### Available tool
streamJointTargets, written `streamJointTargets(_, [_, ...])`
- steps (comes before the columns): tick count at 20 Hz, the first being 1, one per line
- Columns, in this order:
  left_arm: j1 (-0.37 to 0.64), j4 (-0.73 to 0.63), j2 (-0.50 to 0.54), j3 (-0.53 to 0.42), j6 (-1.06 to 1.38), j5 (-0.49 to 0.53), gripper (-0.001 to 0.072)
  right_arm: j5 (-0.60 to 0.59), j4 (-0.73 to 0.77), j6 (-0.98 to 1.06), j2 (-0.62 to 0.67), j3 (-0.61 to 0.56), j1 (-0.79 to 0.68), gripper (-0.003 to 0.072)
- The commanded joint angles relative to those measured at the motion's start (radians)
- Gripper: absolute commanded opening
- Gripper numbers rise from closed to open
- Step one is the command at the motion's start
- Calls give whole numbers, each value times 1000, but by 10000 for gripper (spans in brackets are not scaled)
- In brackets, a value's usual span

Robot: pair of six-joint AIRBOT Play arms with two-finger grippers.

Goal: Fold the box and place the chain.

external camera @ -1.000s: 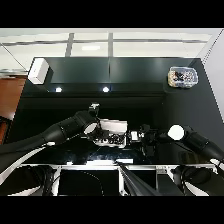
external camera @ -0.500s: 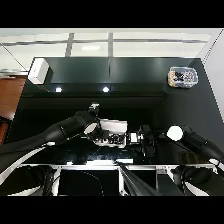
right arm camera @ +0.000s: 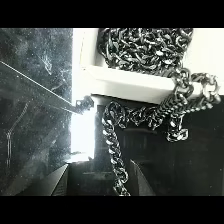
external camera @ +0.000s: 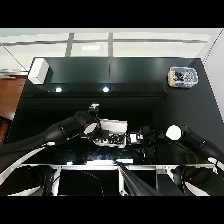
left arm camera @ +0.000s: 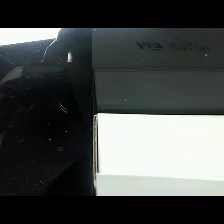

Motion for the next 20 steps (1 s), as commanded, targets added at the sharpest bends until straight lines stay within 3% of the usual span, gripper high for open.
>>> streamJointTargets(1, [0,0,-1,0,0,0,32,0,-2,0,-6,-1,0,477])
streamJointTargets(3, [0,0,-1,0,0,0,32,0,-2,0,-6,0,0,476])
streamJointTargets(4, [0,1,-1,0,0,0,32,0,-4,0,-6,0,0,336])
streamJointTargets(5, [0,0,-1,0,0,0,32,4,-5,0,-6,0,0,124])
streamJointTargets(8, [0,1,-1,0,0,0,31,0,-4,7,-6,0,0,130])
streamJointTargets(10, [0,3,-1,0,0,2,31,-2,-5,58,-6,2,-1,45])
streamJointTargets(16, [0,3,-1,0,0,-1,32,73,-50,230,14,80,-17,44])
streamJointTargets(20, [0,3,-1,0,0,0,32,86,-98,367,117,167,-21,43])
